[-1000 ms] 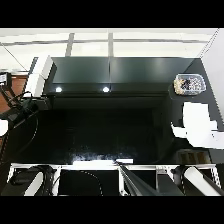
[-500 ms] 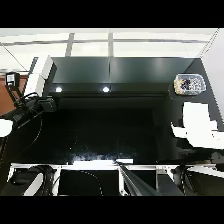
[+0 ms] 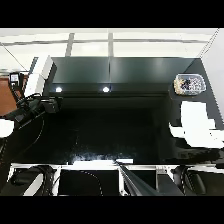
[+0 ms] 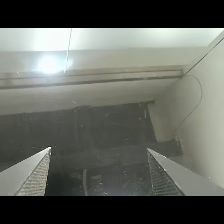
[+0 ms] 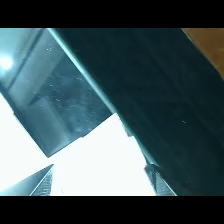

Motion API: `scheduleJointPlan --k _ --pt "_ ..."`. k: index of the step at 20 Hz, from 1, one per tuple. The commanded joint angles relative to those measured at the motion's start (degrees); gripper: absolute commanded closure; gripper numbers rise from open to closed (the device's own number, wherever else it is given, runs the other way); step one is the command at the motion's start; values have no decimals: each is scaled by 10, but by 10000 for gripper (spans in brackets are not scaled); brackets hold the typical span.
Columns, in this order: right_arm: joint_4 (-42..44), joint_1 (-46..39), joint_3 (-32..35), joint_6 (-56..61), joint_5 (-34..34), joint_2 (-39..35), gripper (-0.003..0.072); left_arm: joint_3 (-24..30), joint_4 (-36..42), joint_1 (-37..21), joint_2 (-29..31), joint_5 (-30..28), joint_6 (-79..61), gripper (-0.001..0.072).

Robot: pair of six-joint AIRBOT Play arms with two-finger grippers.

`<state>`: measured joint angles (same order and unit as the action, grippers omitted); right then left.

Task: Fold the box and place the chain.

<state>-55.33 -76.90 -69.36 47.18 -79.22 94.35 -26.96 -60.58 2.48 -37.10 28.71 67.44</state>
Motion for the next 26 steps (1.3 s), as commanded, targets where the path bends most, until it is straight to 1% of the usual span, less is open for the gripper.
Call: scheduleJointPlan --k 1,8,9,10,11,14,16,17,19,22,23,24,26 --pt "31 -1 -2 -32 -16 8 -34 -1 0 0 0 0 1 6" --pt "108 0 -3 -56 -53 10 -34 -1 0 0 0 0 1 5" --pt "118 0 -3 -57 -60 13 -2 -1 0 0 0 0 1 5" --pt "120 3 -3 -56 -63 16 102 -1 0 0 0 0 1 6" --pt "116 8 -3 -56 -66 18 139 -1 0 0 0 0 1 6" --pt "108 33 -3 -56 -69 21 139 -1 0 0 0 0 1 6" --pt "68 57 -3 -49 -72 24 139 -1 0 0 0 0 1 6" --pt "41 68 -3 -42 -74 25 227 -1 0 0 0 0 1 6" --pt "8 86 -3 -32 -74 25 505 -1 0 0 0 0 1 6" --pt "2 93 -3 -23 -89 25 508 -1 0 0 0 0 1 6" --pt "2 93 -3 -22 -95 25 544 -1 0 0 0 0 1 6" --pt "2 93 -3 -22 -102 25 679 -1 0 0 0 0 1 6" --pt "4 94 -3 -22 -119 25 677 -1 0 0 0 0 1 5"
